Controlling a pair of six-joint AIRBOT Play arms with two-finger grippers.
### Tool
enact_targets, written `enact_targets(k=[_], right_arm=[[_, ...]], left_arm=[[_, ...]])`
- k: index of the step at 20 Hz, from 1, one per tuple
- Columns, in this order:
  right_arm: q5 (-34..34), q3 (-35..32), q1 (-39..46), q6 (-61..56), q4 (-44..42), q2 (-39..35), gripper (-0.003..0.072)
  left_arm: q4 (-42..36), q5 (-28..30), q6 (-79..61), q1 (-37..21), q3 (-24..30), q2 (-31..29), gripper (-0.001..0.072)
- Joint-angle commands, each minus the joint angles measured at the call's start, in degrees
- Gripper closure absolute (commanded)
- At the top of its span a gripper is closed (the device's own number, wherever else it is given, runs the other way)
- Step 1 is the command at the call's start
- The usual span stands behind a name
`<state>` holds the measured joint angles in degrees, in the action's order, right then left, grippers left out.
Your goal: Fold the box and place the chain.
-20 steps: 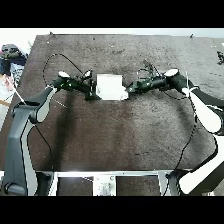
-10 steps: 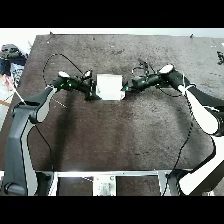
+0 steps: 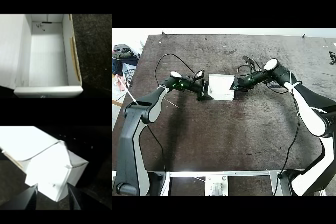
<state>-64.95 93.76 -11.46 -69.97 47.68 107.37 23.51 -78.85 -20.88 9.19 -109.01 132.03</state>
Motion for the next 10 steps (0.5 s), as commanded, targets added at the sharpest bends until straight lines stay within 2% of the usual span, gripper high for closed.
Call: enact_targets(k=[1, 5, 10], right_arm=[[-1.03, 3.19, -1.79, -4.94, 6.80, 1.84, 0.0265], [-1.03, 6.91, -4.33, -9.73, 16.13, 3.10, 0.0265], [-1.97, 10.47, -6.84, -14.29, 21.24, 6.05, 0.0265]], left_arm=[[0.02, 0.00, 0.00, -0.07, 0.02, 0.00, 0.0255], [0.02, 0.02, 0.00, -0.07, 0.02, 0.00, 0.0255], [0.02, 0.00, 0.00, -0.07, 0.02, 0.00, 0.0255]])
